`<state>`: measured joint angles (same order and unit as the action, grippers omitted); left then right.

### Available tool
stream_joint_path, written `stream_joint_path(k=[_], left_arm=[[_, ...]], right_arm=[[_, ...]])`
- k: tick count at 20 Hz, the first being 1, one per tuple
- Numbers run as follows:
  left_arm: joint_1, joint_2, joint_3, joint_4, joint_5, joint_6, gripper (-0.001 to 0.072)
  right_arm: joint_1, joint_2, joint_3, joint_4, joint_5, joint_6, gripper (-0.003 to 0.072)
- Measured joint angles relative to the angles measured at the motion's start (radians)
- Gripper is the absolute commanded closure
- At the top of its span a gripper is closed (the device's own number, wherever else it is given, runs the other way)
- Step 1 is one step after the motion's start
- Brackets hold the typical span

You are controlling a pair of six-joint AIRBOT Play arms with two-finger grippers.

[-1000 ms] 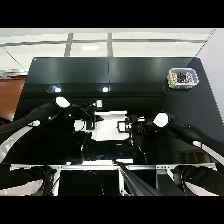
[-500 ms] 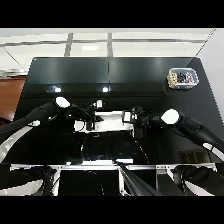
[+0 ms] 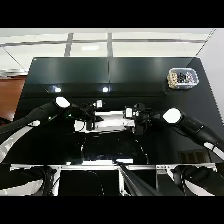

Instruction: Fold the box and place the chain.

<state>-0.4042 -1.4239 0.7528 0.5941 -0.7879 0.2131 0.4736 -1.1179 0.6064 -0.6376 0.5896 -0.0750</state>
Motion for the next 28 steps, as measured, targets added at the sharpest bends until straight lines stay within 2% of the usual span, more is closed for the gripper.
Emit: stream_joint_path(k=[7, 15, 28], left_arm=[[0.0, 0.0, 0.0, 0.0, 0.001, 0.0, 0.0684], [0.0, 0.0, 0.0, 0.001, -0.003, 0.002, 0.0684], [0.0, 0.0, 0.0, 0.001, -0.001, 0.002, 0.0684]], right_arm=[[-0.027, -0.014, 0.0, 0.044, 0.009, -0.022, -0.0004], [-0.031, -0.125, 0.012, 0.197, 0.091, -0.23, -0.0004], [-0.031, -0.219, 0.032, 0.22, 0.13, -0.292, -0.0004]])
